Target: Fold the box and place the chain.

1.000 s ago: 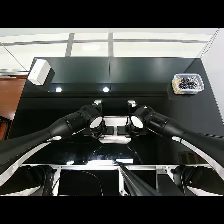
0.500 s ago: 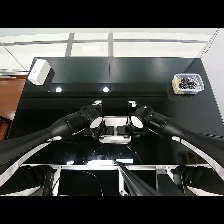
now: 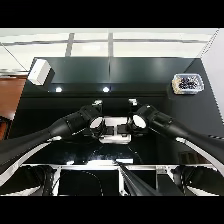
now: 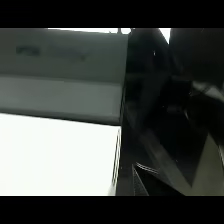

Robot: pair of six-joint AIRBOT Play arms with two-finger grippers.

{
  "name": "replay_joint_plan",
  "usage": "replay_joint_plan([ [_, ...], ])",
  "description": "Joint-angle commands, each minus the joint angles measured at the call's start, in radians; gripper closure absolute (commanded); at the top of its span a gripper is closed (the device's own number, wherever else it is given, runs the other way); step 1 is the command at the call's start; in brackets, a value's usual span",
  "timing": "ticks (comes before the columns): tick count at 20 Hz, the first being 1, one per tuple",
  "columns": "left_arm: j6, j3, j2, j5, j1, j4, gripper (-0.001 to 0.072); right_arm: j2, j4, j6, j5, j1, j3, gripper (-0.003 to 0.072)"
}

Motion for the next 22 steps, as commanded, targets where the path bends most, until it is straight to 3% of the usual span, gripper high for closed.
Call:
replay_joint_plan([
  [1, -0.001, 0.000, 0.000, 0.000, 0.001, 0.000, 0.0685, 0.129, -0.061, -0.052, 0.033, -0.008, 0.001, 0.0243],
  [3, -0.001, 0.000, 0.000, 0.000, 0.001, 0.000, 0.0684, 0.273, -0.194, -0.047, 0.103, -0.014, 0.001, 0.0244],
  [6, -0.001, 0.000, 0.000, 0.000, 0.002, 0.001, 0.0684, 0.489, -0.577, 0.086, 0.184, -0.071, 0.001, 0.0244],
  [8, -0.001, 0.000, 0.000, 0.000, 0.002, 0.000, 0.0684, 0.531, -0.819, 0.098, 0.192, -0.175, 0.001, 0.0244],
  [10, -0.001, 0.000, 0.000, 0.000, 0.002, 0.000, 0.0684, 0.509, -0.938, 0.076, 0.069, -0.375, -0.024, 0.0244],
  [14, -0.001, 0.000, 0.000, -0.001, 0.002, 0.005, 0.0684, 0.362, -0.815, 0.145, -0.483, -0.828, -0.032, 0.0242],
  [15, -0.001, 0.000, 0.000, -0.001, 0.002, 0.004, 0.0684, 0.298, -0.744, 0.192, -0.571, -0.904, 0.003, 0.0140],
  [16, -0.001, 0.000, 0.000, 0.000, 0.002, 0.003, 0.0684, 0.225, -0.670, 0.181, -0.606, -0.954, 0.052, -0.0034],
  [19, -0.001, 0.000, 0.000, -0.001, 0.002, 0.004, 0.0684, -0.020, -0.414, -0.222, -0.559, -0.996, 0.264, -0.0034],
  [22, -0.001, 0.000, 0.000, 0.000, 0.002, 0.004, 0.0684, -0.275, -0.204, -0.402, -0.268, -1.022, 0.526, -0.0034],
])
